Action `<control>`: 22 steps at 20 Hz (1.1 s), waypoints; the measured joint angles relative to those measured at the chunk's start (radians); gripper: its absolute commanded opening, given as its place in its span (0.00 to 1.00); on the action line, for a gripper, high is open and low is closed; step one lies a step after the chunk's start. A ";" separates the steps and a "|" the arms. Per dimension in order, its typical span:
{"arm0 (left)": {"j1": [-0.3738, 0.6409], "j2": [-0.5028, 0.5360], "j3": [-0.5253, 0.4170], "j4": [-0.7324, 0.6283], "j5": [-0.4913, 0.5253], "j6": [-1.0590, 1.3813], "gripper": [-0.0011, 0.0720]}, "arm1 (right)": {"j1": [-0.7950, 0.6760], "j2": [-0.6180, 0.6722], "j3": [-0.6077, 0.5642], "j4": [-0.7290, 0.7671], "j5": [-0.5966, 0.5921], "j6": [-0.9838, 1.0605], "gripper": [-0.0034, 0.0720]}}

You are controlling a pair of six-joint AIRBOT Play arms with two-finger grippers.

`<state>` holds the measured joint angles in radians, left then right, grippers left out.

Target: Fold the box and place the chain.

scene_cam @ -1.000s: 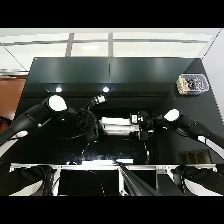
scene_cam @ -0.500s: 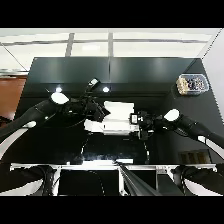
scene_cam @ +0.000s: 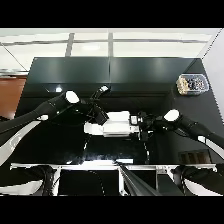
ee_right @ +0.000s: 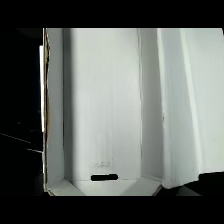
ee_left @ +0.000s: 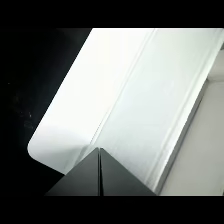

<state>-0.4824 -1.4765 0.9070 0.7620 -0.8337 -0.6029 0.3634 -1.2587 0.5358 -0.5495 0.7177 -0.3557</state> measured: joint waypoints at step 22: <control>0.043 0.332 -0.211 0.140 -0.097 0.359 1.00 | 0.000 0.000 0.000 0.003 -0.008 0.004 0.22</control>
<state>-0.4389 -1.1450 0.6964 0.9020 -0.9310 -0.2443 0.3634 -1.2587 0.5358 -0.5461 0.7101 -0.3519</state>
